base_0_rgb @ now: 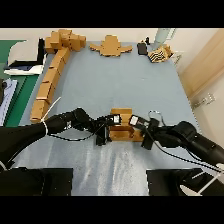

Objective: Fold the box.

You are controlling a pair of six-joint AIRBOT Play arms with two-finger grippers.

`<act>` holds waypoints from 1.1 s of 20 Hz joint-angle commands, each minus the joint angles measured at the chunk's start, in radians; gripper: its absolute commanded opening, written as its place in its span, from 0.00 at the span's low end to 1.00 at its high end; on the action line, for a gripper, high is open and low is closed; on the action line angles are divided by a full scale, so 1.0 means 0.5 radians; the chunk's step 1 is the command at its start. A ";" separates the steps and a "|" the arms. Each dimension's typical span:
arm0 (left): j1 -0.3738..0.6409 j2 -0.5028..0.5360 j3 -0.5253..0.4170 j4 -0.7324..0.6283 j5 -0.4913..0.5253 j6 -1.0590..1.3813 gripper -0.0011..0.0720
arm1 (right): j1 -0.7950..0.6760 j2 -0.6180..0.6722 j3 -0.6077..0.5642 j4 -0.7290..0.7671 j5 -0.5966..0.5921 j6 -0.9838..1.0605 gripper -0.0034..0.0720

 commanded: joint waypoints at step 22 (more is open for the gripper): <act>0.000 0.001 0.001 0.006 0.001 0.005 0.46 | -0.796 -0.227 0.111 1.434 -0.333 0.495 0.11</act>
